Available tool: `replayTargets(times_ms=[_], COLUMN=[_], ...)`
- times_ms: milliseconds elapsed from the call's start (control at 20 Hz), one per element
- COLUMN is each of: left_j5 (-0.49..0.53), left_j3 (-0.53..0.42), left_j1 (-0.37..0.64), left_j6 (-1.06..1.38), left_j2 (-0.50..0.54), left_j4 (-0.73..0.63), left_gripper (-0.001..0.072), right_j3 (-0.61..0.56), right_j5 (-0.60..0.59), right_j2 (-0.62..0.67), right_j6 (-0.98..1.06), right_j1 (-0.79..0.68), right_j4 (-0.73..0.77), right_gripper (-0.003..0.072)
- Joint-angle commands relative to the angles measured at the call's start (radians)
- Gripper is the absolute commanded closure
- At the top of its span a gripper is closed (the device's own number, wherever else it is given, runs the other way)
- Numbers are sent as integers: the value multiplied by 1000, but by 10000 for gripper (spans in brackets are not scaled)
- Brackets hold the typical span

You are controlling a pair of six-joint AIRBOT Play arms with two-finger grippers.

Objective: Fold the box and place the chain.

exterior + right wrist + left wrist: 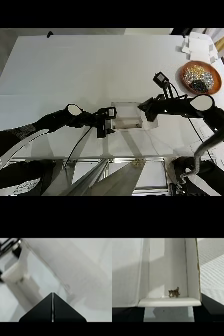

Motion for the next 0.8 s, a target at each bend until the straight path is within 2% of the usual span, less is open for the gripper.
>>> replayTargets(times_ms=[0,100,200,250,300,350,400,600,750], left_j5=[0,0,0,0,0,0,0,0,0], left_j3=[0,0,0,0,0,0,0,0,0], left_j1=[1,1,1,1,1,1,1,1,1], left_j6=[0,0,0,0,0,0,0,0,0], left_j2=[1,1,1,1,1,1,1,1,1], left_j4=[0,0,0,0,0,0,0,0,0], left_gripper=[678,678,678,678,678,678,678,678,678], right_j3=[23,19,0,-10,-21,-31,-38,-97,-145], right_j5=[217,281,224,176,124,84,64,27,-5], right_j2=[77,76,76,76,76,76,76,72,40], right_j6=[-105,-137,-141,-143,-153,-183,-232,-518,-640], right_j1=[0,0,0,1,0,1,1,1,1], right_j4=[-350,-547,-565,-532,-496,-458,-429,-331,-248], right_gripper=[675,675,669,554,390,350,351,481,492])
